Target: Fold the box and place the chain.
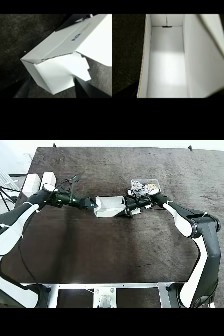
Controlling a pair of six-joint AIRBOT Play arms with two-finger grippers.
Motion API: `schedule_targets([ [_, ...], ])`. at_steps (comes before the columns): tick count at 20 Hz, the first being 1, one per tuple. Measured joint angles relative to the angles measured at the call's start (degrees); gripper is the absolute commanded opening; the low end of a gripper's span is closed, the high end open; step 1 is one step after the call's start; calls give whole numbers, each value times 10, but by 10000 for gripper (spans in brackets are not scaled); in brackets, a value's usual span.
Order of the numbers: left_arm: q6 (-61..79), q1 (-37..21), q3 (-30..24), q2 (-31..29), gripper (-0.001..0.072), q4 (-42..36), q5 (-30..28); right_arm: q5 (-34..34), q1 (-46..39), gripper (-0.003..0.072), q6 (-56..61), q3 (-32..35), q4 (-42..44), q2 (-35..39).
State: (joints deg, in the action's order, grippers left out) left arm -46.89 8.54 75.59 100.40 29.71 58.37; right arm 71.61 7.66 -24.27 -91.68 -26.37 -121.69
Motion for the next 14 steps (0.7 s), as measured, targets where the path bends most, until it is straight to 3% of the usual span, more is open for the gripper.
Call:
schedule_targets([
  [14,-318,70,70,0,611,210,-35,0,0,476,0,0,0,0],
])
